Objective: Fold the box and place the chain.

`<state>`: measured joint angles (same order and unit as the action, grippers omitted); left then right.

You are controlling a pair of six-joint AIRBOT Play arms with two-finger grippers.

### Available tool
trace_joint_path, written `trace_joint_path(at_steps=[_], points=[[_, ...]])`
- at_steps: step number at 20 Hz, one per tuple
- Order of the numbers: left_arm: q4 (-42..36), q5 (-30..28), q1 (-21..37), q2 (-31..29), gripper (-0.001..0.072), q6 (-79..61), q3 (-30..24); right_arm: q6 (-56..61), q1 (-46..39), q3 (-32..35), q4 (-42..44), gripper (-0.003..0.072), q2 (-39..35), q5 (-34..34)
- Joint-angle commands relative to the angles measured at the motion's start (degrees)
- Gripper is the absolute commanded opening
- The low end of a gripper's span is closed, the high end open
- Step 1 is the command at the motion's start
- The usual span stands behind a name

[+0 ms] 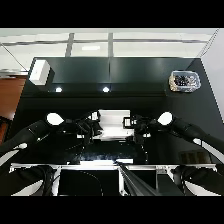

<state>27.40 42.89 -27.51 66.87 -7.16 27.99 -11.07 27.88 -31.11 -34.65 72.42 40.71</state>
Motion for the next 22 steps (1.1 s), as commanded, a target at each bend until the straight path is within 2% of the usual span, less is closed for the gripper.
trace_joint_path(at_steps=[1, 3, 4, 5, 6, 7, 8, 9, 10, 11, 12, 13, 15, 17, 20, 22], points=[[-0.9, 0.6, 0.0, 0.4, 0.0093, -0.1, 0.0, 0.1, 0.0, 0.0, 0.1, 0.0171, 0.0, 0.0], [-0.9, 0.6, 0.0, 0.4, 0.0095, -0.1, 0.0, 0.1, 0.0, 0.0, 0.1, 0.0171, 0.0, 0.0], [-0.9, 0.6, 0.0, 0.4, 0.0123, -0.1, 0.0, 0.1, 0.0, 0.0, 0.1, 0.0171, 0.0, 0.0], [-1.1, 0.6, 0.0, 0.4, 0.0298, -0.1, 0.0, 0.1, 0.0, 0.0, 0.1, 0.0171, 0.0, 0.0], [-1.1, 0.7, 0.0, 0.4, 0.0409, -0.1, 0.0, 0.1, 0.0, 0.0, 0.1, 0.0171, 0.0, 0.0], [-1.1, 0.9, 0.0, 0.4, 0.0321, 0.0, 0.0, 0.1, 0.0, 0.0, 0.1, 0.0171, 0.0, 0.0], [-1.1, 0.9, 0.0, 0.4, 0.016, 0.1, 0.0, 0.1, 0.0, 0.0, 0.1, 0.0171, 0.0, 0.0], [-1.1, 0.6, -0.4, 0.4, 0.0216, 0.1, 0.0, 0.1, 0.0, 0.0, 0.1, 0.0171, 0.0, 0.0], [-1.1, 0.5, -0.7, 0.4, 0.036, 0.1, 0.0, 0.1, 0.0, 0.0, 0.1, 0.0171, 0.0, 0.0], [-1.0, 0.5, -0.9, 0.4, 0.0367, 0.1, 0.0, 0.1, 0.0, 0.0, 0.1, 0.0171, 0.0, 0.0], [-0.8, 0.6, -1.0, 0.4, 0.0221, 0.1, 0.0, 0.1, 0.0, 0.0, 0.1, 0.0171, 0.0, 0.0], [0.3, 0.7, -0.9, 0.3, 0.0036, 0.3, 0.3, 0.1, 0.0, 0.0, 0.1, 0.0171, 0.0, 0.0], [5.0, 1.2, 0.3, -1.3, 0.0029, 7.5, 1.6, 0.1, 0.0, 0.0, 0.1, 0.0171, 0.0, 0.0], [16.4, 4.6, 4.2, -5.7, 0.0028, 18.3, 3.9, 0.1, 0.0, 0.0, 0.1, 0.0171, 0.0, 0.0], [39.9, 7.6, 15.3, -13.7, 0.0029, 51.0, 6.7, 0.1, 0.0, 0.0, 0.1, 0.0171, 0.0, 0.0], [43.8, 9.2, 25.2, -17.3, 0.003, 69.0, 6.7, 0.1, 0.0, 0.0, 0.1, 0.0171, 0.0, 0.0]])
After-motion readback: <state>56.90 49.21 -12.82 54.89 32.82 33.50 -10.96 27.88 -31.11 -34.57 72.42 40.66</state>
